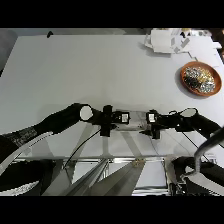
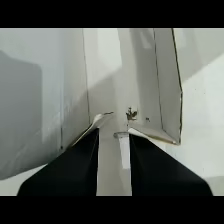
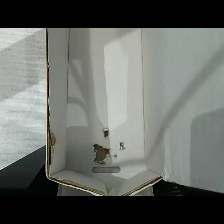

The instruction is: Fold the box and place the chain.

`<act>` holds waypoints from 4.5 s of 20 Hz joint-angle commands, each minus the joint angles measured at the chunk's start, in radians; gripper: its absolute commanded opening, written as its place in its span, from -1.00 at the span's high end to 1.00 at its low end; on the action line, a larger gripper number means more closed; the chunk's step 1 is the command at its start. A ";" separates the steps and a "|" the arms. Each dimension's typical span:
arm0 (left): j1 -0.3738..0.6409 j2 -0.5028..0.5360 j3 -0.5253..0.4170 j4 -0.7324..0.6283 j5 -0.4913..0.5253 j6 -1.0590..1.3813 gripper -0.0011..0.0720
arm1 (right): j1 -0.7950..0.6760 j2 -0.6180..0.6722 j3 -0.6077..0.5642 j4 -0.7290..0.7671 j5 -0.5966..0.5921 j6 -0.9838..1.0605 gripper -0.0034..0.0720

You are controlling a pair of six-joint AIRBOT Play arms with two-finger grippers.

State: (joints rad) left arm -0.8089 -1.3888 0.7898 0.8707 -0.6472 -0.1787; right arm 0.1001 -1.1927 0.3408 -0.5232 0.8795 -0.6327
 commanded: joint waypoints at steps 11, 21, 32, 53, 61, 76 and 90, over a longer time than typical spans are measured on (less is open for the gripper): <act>-0.034 -0.005 0.000 -0.048 0.014 -0.005 -0.26 | 0.000 0.000 0.000 0.000 -0.001 -0.001 -0.14; 0.084 0.243 0.000 0.226 -0.308 -0.621 0.96 | 0.000 0.000 0.000 0.000 -0.001 -0.001 -0.14; 0.312 0.228 -0.156 0.285 -0.171 -1.330 0.96 | 0.000 0.000 0.000 0.000 -0.001 -0.001 -0.14; 0.122 0.080 -0.167 -0.217 -0.035 -1.139 0.94 | 0.000 0.000 0.000 0.000 -0.001 -0.001 -0.14; 0.085 0.165 -0.166 -0.223 0.014 -1.109 0.28 | 0.000 0.000 0.000 0.000 -0.001 -0.001 -0.14; 0.086 0.206 -0.166 -0.203 0.000 -1.105 0.21 | 0.000 0.000 0.000 0.000 0.000 -0.001 -0.14; -0.017 0.115 -0.016 0.079 -0.042 -1.582 -0.27 | 0.000 0.000 0.000 0.000 0.000 -0.001 -0.14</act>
State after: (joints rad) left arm -0.7914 -1.2358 0.7166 0.8196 -0.6693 -1.5803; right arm 0.1005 -1.1927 0.3408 -0.5232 0.8783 -0.6334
